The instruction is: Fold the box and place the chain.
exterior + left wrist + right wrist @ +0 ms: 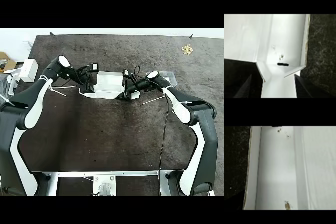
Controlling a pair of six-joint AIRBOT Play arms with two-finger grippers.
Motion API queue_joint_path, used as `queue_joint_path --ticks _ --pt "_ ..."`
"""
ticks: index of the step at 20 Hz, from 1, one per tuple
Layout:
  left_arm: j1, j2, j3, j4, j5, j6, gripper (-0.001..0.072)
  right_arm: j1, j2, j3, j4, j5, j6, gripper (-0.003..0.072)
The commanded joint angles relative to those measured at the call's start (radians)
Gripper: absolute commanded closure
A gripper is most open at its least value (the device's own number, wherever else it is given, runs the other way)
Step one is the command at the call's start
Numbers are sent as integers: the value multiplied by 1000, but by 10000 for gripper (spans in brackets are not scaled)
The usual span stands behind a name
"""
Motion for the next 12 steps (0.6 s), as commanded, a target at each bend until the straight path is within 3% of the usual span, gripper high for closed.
queue_joint_path --ticks 1,5,7,10,12 --pt "-17 -24 -2 29 16 9 115 1 0 0 0 0 0 241" --pt "-17 -24 -2 15 16 10 125 1 0 0 0 0 0 241" --pt "-17 -24 -2 2 16 12 374 1 0 0 0 0 0 241" --pt "-17 -24 -2 1 16 13 379 1 0 0 0 0 0 240" --pt "-17 -24 -2 -16 8 13 560 1 0 0 0 0 0 241"
